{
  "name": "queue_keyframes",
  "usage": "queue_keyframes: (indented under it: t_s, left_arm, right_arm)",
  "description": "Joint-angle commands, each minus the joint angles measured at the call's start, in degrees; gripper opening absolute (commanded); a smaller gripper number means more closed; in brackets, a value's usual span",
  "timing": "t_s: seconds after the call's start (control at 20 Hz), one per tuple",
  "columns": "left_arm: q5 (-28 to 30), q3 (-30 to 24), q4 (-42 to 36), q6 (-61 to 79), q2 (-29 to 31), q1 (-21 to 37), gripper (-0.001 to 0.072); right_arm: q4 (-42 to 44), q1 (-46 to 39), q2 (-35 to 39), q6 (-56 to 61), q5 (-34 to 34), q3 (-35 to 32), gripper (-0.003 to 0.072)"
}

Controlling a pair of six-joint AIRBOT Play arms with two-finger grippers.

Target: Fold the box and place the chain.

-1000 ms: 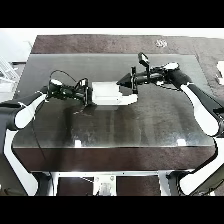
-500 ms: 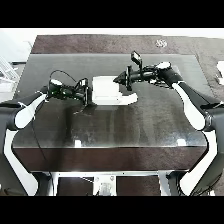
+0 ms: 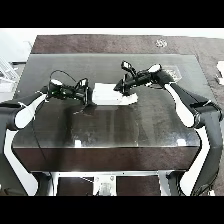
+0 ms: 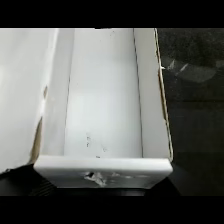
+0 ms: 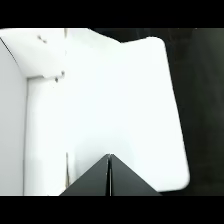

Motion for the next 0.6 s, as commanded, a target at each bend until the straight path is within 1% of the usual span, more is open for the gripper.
queue_keyframes:
  t_s: [0.0,0.1,0.25,0.35,0.45,0.55]
  left_arm:
    - [0.0,0.0,0.0,0.0,0.0,0.0,0.0411]
    - [0.0,0.0,0.0,0.0,0.0,0.0,0.0411]
    - [0.0,0.0,0.0,0.0,0.0,0.0,0.0411]
    - [0.0,0.0,0.0,0.0,0.0,0.0,0.0411]
    - [0.0,0.0,0.0,0.0,0.0,0.0,0.0411]
    - [0.0,0.0,0.0,0.0,0.0,0.0,0.0411]
  right_arm:
    - [-2.3,-0.1,-0.2,1.0,-0.2,1.2,0.0017]
    - [-1.2,-0.5,1.5,0.9,0.1,2.1,0.0015]
    - [-0.7,-1.2,7.0,1.0,0.2,2.0,0.0013]
    - [-0.9,-1.8,10.9,1.3,1.5,1.3,0.0012]
    - [-1.6,-2.5,15.3,2.4,1.6,-2.6,0.0012]
    - [-2.6,-3.1,19.6,1.9,0.5,-9.3,0.0012]
